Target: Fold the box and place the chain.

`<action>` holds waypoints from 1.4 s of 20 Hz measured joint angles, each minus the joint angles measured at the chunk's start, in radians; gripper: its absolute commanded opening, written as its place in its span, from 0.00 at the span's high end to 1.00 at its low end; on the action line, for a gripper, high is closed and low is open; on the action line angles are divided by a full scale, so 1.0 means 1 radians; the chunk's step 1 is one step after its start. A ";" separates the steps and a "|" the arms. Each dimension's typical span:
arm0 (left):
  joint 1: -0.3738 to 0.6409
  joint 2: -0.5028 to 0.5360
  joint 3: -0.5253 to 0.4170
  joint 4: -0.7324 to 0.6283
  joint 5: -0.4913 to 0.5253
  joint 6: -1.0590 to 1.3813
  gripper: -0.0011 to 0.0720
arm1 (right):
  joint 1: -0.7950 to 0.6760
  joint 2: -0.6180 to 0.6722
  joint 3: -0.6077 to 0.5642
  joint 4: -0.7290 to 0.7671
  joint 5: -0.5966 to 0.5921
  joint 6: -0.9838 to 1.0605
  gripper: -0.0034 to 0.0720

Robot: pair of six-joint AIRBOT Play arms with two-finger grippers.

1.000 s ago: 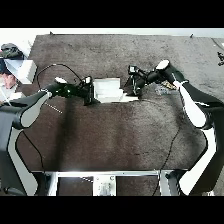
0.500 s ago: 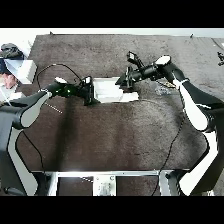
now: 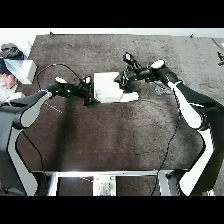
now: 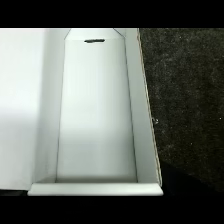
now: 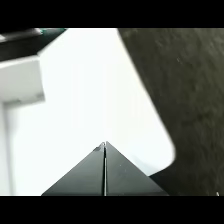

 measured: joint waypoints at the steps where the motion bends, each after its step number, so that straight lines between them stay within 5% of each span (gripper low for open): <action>1: 0.000 0.000 0.000 0.000 0.000 0.000 0.49 | 0.000 -0.009 0.000 -0.011 -0.008 0.000 0.98; 11: 0.002 -0.001 0.000 -0.003 0.000 0.000 0.49 | 0.003 -0.064 0.000 -0.043 0.016 0.001 0.98; 17: 0.001 0.000 0.000 -0.002 -0.001 0.003 0.49 | -0.024 0.043 0.001 -0.045 0.066 0.001 0.98; 18: 0.000 0.000 0.000 -0.002 -0.001 0.002 0.49 | -0.034 0.068 0.000 -0.058 0.097 0.001 0.93; 19: 0.001 0.000 0.000 -0.002 -0.001 0.002 0.48 | -0.047 0.092 0.000 -0.074 0.130 0.001 0.71; 20: 0.000 0.000 0.000 -0.002 -0.001 0.002 0.49 | -0.056 0.111 0.001 -0.095 0.162 0.004 0.36; 21: 0.001 0.000 0.000 -0.001 -0.001 0.002 0.49 | -0.064 0.125 0.001 -0.128 0.200 0.005 0.17; 28: 0.000 0.000 0.000 0.000 -0.001 0.001 0.48 | -0.037 0.093 -0.001 -0.321 0.302 0.026 0.17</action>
